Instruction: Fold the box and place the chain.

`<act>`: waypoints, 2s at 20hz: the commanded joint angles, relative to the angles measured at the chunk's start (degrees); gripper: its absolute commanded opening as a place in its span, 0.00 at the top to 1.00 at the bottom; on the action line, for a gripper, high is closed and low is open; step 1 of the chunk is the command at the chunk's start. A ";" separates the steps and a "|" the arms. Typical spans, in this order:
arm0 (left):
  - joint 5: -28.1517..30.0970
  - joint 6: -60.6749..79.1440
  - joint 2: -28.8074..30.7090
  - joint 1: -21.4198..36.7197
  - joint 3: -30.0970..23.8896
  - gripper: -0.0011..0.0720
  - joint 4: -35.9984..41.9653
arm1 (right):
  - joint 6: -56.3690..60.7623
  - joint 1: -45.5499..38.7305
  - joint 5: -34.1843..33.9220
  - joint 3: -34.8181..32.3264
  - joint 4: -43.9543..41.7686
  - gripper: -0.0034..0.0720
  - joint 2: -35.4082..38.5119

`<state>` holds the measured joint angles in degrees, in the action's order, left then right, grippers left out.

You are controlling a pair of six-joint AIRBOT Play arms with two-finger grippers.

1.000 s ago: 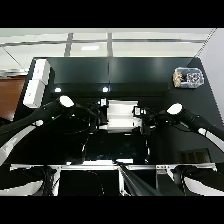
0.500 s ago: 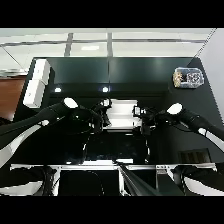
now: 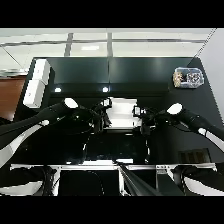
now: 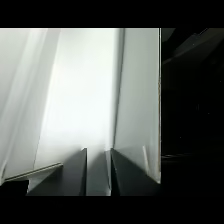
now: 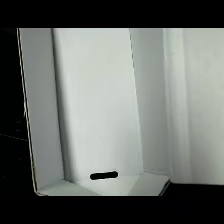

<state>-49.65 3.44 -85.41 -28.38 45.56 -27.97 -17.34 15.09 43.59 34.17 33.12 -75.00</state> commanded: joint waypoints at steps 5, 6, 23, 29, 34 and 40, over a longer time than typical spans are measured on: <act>-0.74 0.39 0.02 0.02 0.00 0.66 -0.09 | -0.02 0.02 0.07 0.04 0.00 0.65 -0.04; -0.81 0.37 0.09 0.04 0.00 0.91 -0.22 | -0.02 0.02 0.07 0.04 0.00 0.65 -0.04; -8.20 -84.83 20.57 20.83 -1.70 0.95 -33.18 | -0.02 0.02 0.07 0.04 0.00 0.65 -0.04; -17.51 -75.76 6.60 28.39 -4.96 0.95 -6.80 | -0.02 0.02 0.07 0.04 0.02 0.65 -0.04; -14.93 -72.83 -0.52 21.79 -4.96 0.95 -4.68 | -0.02 0.02 0.07 0.04 0.00 0.65 -0.04; -13.84 -64.13 -0.79 16.00 -4.96 0.95 2.19 | -0.02 0.02 0.07 0.04 0.00 0.65 -0.04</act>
<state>-63.48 -66.08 -85.65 -10.41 40.64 -30.96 -17.39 15.09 43.66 34.17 33.15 -75.00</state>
